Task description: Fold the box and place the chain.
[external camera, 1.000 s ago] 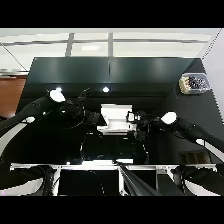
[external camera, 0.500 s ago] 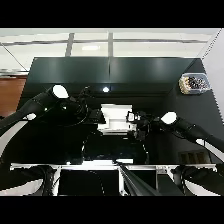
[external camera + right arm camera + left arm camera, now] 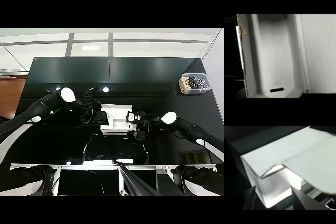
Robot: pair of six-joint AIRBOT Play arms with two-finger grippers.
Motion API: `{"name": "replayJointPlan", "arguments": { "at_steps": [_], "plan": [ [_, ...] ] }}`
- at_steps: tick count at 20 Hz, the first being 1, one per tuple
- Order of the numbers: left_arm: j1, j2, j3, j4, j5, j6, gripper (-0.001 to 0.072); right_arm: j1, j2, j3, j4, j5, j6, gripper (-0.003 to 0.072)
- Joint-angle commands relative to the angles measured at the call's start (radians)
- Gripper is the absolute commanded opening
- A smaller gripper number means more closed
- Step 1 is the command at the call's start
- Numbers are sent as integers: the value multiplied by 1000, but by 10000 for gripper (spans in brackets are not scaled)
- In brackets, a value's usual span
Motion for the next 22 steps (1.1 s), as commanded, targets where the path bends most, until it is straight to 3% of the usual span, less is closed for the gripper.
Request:
{"name": "replayJointPlan", "arguments": {
  "at_steps": [1, 12, 19, 22],
  "plan": [
    [-48, 1, 22, 116, 24, -114, 502, 0, -1, 0, 0, 0, 0, 65],
    [-190, -7, 35, 443, 74, -415, 502, 0, -1, 0, 0, 0, 0, 66],
    [-243, -62, 87, 510, 38, -486, 502, 0, -1, 0, 0, 0, 0, 66],
    [-244, -69, 106, 564, -27, -573, 502, 0, -1, 0, 0, 0, 0, 65]
  ]
}}
